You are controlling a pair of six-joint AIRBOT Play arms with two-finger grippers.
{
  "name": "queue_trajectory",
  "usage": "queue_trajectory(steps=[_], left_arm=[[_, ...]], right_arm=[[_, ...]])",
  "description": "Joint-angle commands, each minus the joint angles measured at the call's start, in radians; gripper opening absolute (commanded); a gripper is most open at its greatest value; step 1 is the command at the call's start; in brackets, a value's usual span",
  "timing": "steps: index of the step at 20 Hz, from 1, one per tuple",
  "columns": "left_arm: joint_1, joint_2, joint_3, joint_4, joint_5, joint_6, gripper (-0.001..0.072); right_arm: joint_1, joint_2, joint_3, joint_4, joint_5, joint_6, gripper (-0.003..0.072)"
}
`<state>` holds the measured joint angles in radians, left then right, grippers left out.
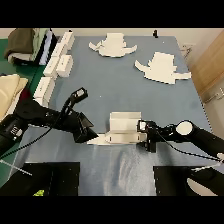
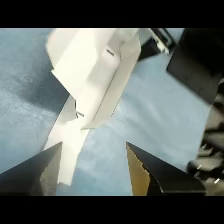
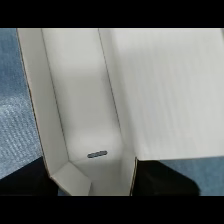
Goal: Fold the box.
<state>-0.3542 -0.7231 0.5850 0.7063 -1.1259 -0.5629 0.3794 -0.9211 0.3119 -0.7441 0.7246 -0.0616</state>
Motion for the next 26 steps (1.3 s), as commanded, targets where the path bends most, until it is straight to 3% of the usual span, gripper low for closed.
queue_trajectory(steps=[1, 4, 7, 11, 16, 20, 21, 22, 23, 26], left_arm=[[-0.005, 0.013, -0.04, 0.054, 0.023, 0.337, 0.0607], [-0.047, 0.009, -0.135, 0.021, 0.158, 0.527, 0.0607], [-0.124, -0.077, -0.182, -0.095, 0.243, 0.661, 0.0607], [-0.185, -0.223, -0.181, -0.162, 0.372, 0.687, 0.0607], [-0.225, -0.307, -0.177, -0.223, 0.481, 0.729, 0.0606], [-0.264, -0.36, -0.136, -0.293, 0.481, 0.745, 0.0585], [-0.274, -0.373, -0.124, -0.312, 0.48, 0.764, 0.0531], [-0.282, -0.384, -0.114, -0.321, 0.477, 0.777, 0.0295], [-0.289, -0.394, -0.105, -0.325, 0.476, 0.779, 0.023], [-0.307, -0.413, -0.101, -0.325, 0.46, 0.771, 0.0229]], right_arm=[[0.001, 0.0, 0.0, 0.0, 0.0, 0.0, 0.052], [0.001, 0.0, 0.0, 0.0, 0.0, 0.0, 0.052], [0.001, 0.0, 0.0, 0.0, 0.0, 0.0, 0.052], [0.001, 0.0, 0.0, 0.0, 0.0, 0.0, 0.052], [0.001, 0.0, 0.0, 0.0, 0.0, 0.0, 0.052], [0.001, 0.0, 0.0, 0.0, 0.0, 0.0, 0.052], [0.001, 0.0, 0.0, 0.0, 0.0, 0.0, 0.052], [0.001, 0.0, 0.0, 0.0, 0.0, 0.0, 0.052], [0.001, 0.0, 0.0, 0.0, 0.0, 0.0, 0.052], [0.001, 0.0, 0.0, 0.0, 0.0, 0.0, 0.052]])
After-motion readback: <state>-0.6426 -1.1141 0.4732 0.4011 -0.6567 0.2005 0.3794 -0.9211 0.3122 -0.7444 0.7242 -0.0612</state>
